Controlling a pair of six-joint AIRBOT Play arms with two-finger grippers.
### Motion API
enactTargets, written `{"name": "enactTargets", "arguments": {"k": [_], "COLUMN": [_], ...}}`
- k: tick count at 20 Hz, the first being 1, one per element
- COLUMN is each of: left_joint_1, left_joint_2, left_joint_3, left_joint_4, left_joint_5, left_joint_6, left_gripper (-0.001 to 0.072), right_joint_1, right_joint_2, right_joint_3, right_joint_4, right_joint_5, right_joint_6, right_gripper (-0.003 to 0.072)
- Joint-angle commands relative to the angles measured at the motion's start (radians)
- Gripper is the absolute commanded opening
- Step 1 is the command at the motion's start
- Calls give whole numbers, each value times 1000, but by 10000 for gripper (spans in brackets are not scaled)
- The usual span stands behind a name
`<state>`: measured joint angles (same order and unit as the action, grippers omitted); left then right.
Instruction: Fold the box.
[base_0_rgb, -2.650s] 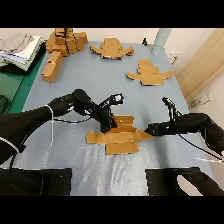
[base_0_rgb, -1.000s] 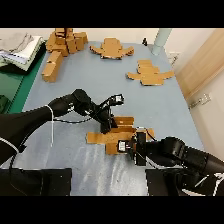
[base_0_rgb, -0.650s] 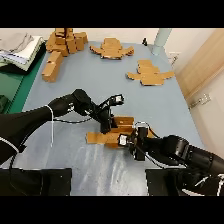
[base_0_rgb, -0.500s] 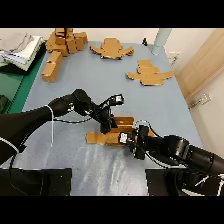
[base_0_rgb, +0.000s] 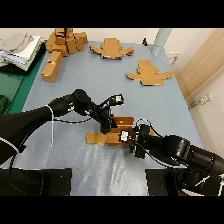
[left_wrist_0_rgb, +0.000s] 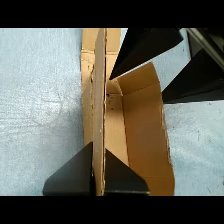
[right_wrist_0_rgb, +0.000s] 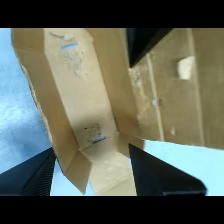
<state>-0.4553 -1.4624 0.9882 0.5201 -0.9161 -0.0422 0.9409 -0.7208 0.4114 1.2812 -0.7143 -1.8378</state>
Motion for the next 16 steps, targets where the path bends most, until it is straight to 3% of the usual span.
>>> {"name": "enactTargets", "arguments": {"k": [1,6,9,12,14,16], "left_joint_1": [0,0,0,0,0,0], "left_joint_2": [-1,-1,-1,-1,-1,-1], "left_joint_3": [0,0,0,0,0,0], "left_joint_4": [0,0,0,0,0,0], "left_joint_5": [0,0,0,0,0,0], "left_joint_6": [0,0,0,0,0,0], "left_gripper": [15,15,15,15,15,15], "right_joint_1": [-31,-174,-308,-463,-534,-552], "right_joint_2": [18,18,2,-86,-180,-253], "right_joint_3": [4,15,32,78,124,152], "right_joint_4": [6,215,471,746,827,849], "right_joint_5": [2,35,46,-59,-152,-174], "right_joint_6": [-68,-389,-705,-1008,-1121,-1165], "right_gripper": [720,720,720,720,720,720]}}
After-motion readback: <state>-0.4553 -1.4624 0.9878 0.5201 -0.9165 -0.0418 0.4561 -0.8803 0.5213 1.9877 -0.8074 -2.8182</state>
